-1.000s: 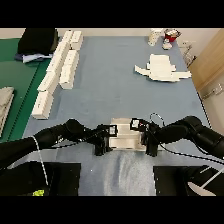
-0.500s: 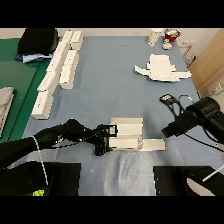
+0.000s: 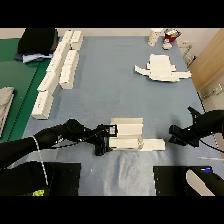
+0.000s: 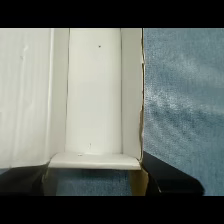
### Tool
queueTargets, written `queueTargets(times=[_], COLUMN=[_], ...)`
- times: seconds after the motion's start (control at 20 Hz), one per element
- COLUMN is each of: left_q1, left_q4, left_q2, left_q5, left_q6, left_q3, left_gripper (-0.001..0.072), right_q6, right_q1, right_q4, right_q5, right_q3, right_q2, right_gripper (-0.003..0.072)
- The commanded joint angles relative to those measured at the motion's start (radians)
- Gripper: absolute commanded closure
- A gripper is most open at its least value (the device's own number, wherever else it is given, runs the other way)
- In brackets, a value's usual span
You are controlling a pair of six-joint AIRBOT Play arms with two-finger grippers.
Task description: Fold the box.
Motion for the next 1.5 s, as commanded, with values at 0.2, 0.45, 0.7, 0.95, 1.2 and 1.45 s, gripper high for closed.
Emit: queueTargets(times=[0.2,0.45,0.7,0.95,1.2,1.45], left_q1=[0.000,0.000,0.000,0.000,0.000,0.000], left_q4=[0.000,0.000,0.000,0.000,0.000,0.000], left_q2=[0.000,0.000,0.000,0.000,0.000,0.000], left_q5=[0.000,0.000,0.000,0.000,0.000,0.000], left_q6=[0.000,0.000,0.000,0.000,0.000,0.000], left_q3=[0.001,0.001,0.001,0.001,0.001,0.001], left_gripper=[0.0225,0.0225,0.0225,0.0225,0.0225,0.0225], right_q6=[-0.052,-0.080,-0.089,-0.089,-0.089,-0.089], right_q1=[-0.007,0.124,0.253,0.314,0.372,0.432], right_q4=[0.190,0.264,0.318,0.318,0.317,0.315], right_q5=[0.068,0.043,0.076,0.062,0.040,0.063], right_q3=[-0.118,-0.121,-0.116,-0.022,0.021,0.021], right_q2=[0.000,0.002,0.002,0.002,0.002,0.002], right_gripper=[0.0684,0.0684,0.0684,0.0666,0.0576,0.0404])
